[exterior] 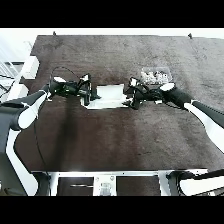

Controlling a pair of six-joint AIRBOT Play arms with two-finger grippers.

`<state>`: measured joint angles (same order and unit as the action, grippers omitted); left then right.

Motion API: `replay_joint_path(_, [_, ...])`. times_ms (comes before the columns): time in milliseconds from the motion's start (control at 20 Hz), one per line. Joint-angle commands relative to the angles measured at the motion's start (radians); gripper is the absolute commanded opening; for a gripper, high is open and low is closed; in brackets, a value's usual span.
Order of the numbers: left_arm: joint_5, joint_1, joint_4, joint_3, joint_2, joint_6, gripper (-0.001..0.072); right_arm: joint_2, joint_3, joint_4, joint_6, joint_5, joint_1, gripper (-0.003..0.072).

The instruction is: Fold the box and place the chain.

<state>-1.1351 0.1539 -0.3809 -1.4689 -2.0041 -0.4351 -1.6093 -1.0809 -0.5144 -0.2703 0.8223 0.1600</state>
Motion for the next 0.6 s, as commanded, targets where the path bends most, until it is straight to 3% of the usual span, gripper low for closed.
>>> replay_joint_path(0, [0.0,-0.001,0.0,0.0,0.0,0.0,0.0016,-0.072,-0.079,0.002,-0.015,0.165,-0.043,0.066])
replay_joint_path(550, [0.0,-0.001,0.0,0.0,0.0,0.0,0.0016,-0.253,-0.255,0.002,-0.065,0.368,-0.055,0.066])
